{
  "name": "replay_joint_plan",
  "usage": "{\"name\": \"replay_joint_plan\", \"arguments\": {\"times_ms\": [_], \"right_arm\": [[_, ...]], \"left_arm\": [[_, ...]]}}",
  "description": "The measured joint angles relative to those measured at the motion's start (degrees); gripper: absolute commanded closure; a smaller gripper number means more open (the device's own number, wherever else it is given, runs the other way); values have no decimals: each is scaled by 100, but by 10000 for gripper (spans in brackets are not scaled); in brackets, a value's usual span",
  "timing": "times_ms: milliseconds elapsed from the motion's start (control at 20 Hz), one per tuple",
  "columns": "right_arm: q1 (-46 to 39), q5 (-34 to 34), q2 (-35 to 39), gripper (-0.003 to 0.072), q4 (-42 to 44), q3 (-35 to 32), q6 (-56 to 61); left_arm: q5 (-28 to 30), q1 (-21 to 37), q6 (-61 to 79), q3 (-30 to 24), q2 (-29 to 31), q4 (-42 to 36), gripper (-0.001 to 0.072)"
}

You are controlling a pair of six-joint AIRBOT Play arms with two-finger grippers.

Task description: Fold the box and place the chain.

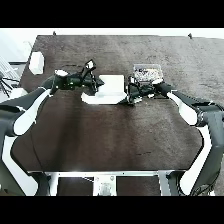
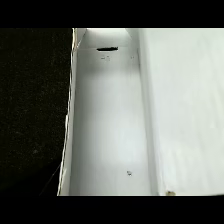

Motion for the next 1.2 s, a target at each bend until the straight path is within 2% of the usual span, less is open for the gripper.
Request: {"name": "replay_joint_plan", "arguments": {"times_ms": [200, 700, 850, 1000, 1050, 1100, 1150, 1200], "right_arm": [[0, 0, 0, 249, 2, 0, 0], [0, 0, 0, 249, 4, 0, 2], [0, 0, 0, 249, 2, 0, -2], [0, 0, 0, 249, 0, 0, -2], [0, 0, 0, 249, 0, 0, -2], [0, 0, 0, 249, 0, 0, -2], [0, 0, 0, 249, 0, 0, -2], [0, 0, 0, 249, 0, 0, -2]], "left_arm": [[291, -72, -260, 13, -103, 201, 691], [299, -98, -573, 17, -203, 612, 690], [192, -83, -522, 111, -107, 769, 690], [-164, 52, -546, 313, 151, 870, 687], [-341, 140, -605, 361, 256, 905, 546], [-544, 229, -660, 391, 352, 1003, 176], [-822, 323, -723, 420, 452, 1156, -1], [-1054, 398, -837, 437, 533, 1329, 0]]}}
